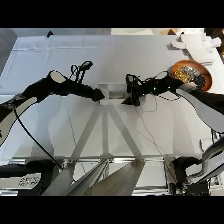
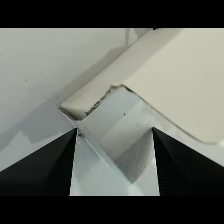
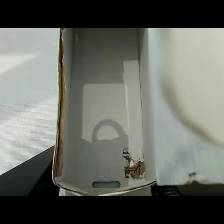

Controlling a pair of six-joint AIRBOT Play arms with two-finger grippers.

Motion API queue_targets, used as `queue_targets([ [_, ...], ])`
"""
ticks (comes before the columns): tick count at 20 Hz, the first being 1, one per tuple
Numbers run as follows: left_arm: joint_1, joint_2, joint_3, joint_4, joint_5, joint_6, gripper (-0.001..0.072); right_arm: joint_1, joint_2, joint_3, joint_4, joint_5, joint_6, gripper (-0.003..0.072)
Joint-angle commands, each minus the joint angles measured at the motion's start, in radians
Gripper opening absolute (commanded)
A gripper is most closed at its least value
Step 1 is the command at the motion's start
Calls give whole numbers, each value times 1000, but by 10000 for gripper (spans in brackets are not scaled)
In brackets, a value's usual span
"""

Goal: Fold the box and place the chain.

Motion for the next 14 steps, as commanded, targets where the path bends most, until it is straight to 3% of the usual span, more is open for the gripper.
queue_targets([
  [1,-13,0,0,21,48,-47,533,0,0,1,1,2,0,458],
  [8,-66,29,1,306,101,-344,523,0,0,1,1,2,0,458],
  [14,-137,37,34,385,122,-510,523,0,0,1,1,2,0,458],
])
